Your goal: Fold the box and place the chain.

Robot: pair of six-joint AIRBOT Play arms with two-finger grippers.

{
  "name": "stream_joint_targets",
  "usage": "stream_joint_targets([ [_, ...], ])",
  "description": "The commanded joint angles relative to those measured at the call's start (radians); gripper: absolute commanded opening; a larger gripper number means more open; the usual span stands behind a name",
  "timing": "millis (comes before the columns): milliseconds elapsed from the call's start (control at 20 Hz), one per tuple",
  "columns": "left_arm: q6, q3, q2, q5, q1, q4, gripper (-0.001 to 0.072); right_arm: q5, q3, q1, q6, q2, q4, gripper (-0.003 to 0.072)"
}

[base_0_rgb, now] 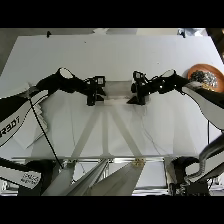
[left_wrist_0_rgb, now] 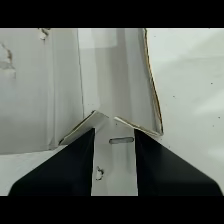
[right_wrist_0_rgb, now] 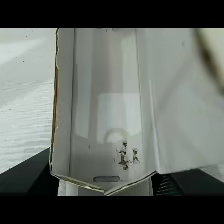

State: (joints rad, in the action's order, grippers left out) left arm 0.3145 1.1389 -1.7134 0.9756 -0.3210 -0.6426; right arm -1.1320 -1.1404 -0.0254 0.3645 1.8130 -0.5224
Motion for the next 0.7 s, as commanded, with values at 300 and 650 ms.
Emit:
stream_joint_targets([
  [300, -0.011, 0.0, -0.005, -0.049, -0.005, 0.029, 0.0284, -0.002, 0.0, 0.001, 0.0, 0.0, 0.001, 0.0541],
  [650, -0.123, 0.0, -0.005, -0.066, -0.005, 0.029, 0.0422, -0.002, 0.0, 0.001, 0.0, 0.0, 0.001, 0.0541],
])
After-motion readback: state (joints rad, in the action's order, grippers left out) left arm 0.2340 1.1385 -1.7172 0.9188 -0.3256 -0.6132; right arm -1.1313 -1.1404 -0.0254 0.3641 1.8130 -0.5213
